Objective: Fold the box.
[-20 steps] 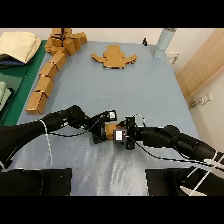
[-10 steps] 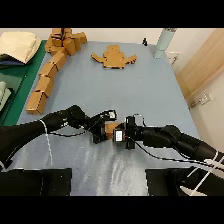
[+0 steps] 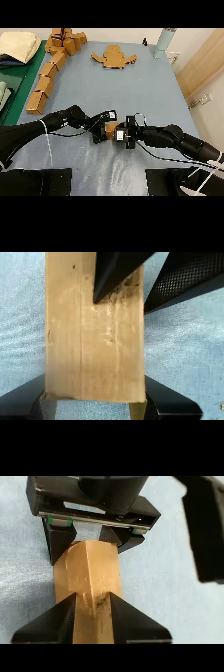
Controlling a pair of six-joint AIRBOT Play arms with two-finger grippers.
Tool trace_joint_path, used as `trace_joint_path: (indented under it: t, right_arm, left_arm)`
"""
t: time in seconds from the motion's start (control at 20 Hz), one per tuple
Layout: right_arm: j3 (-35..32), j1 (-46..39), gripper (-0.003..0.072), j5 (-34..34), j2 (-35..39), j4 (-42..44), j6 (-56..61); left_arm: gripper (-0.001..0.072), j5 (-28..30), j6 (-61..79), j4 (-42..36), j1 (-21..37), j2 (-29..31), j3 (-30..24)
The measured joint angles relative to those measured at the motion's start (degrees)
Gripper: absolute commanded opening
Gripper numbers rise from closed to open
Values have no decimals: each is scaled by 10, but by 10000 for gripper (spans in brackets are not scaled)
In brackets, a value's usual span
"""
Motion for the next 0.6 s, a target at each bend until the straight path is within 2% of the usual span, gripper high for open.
trace_joint_path:
  t: [0.6]
  right_arm:
    - [7, 0, 313, -5, 13, 4, 0]
  left_arm:
    - [520, 0, 0, 0, 0, 0, 0]
